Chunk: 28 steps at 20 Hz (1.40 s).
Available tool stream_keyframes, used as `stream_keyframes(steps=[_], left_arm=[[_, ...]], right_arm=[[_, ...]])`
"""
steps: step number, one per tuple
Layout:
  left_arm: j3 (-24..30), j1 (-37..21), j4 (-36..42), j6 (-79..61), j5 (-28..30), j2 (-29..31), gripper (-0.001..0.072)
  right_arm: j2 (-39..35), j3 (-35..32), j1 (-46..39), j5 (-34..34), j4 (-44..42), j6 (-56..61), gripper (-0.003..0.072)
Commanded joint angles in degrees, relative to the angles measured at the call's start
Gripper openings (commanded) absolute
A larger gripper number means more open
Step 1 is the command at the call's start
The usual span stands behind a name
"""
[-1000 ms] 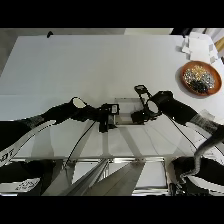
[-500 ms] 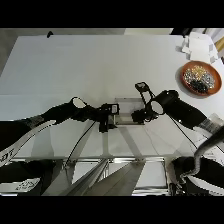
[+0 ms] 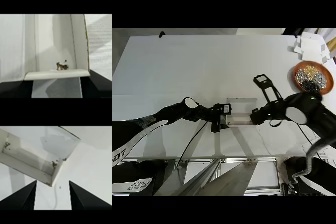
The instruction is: Fold the box and place the chain.
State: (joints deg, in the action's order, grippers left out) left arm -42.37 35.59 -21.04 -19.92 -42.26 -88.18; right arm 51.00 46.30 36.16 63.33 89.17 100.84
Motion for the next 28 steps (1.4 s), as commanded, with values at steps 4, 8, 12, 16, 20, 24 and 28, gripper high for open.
stream_keyframes(steps=[4,8,12,16,20,24,28], left_arm=[[0.0,0.0,0.0,0.0,0.0,0.0,0.0273],[0.0,0.0,0.0,0.0,0.0,0.0,0.0273],[0.0,0.0,0.0,0.0,0.0,0.0,0.0273],[0.0,0.0,0.0,0.0,0.0,0.0,0.0273],[0.0,0.0,0.0,0.0,0.0,0.0,0.0273],[0.0,0.0,0.0,0.0,0.0,0.0,0.0273],[0.0,0.0,0.0,0.0,0.0,0.0,0.0273]], right_arm=[[-12.0,0.0,0.1,4.2,3.9,-1.3,0.0446],[-12.4,0.0,0.1,5.1,4.9,-1.3,0.043],[-12.4,0.0,0.1,4.8,4.9,-1.3,0.0428],[-12.4,0.0,0.1,4.7,4.9,-1.3,0.0427],[-12.4,0.0,0.1,3.2,4.9,-0.2,0.0425],[-12.4,0.0,0.1,0.1,4.6,-0.2,0.0426],[-12.2,0.0,-0.3,-4.0,8.1,7.0,0.0409]])
